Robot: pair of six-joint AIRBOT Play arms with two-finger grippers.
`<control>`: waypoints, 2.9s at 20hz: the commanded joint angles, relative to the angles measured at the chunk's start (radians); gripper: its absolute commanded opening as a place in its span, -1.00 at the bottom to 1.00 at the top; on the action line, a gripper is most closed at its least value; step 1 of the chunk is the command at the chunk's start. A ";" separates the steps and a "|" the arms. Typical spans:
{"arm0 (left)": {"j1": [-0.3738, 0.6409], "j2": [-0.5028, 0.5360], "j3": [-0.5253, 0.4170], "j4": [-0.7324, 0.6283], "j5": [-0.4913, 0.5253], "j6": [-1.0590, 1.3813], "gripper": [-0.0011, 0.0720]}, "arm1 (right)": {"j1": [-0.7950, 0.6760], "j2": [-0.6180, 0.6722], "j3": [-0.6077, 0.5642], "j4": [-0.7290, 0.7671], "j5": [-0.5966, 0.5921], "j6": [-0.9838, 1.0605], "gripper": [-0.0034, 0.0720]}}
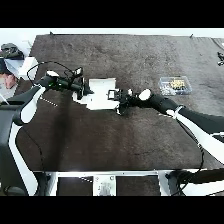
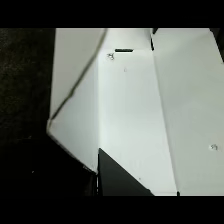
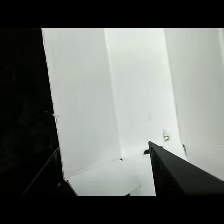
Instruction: Fold the box and place the chain.
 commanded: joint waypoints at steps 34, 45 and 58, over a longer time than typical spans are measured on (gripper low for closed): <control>0.000 0.000 0.000 0.000 0.000 0.000 -0.94 | -0.140 -0.177 0.335 -0.006 0.261 0.009 0.67; 0.000 0.000 0.000 0.000 0.000 0.000 -0.94 | -0.153 -0.241 0.417 -0.005 0.365 -0.002 0.65; 0.000 0.000 0.000 0.000 0.000 0.000 -0.94 | -0.154 -0.328 0.494 0.048 0.514 0.004 0.65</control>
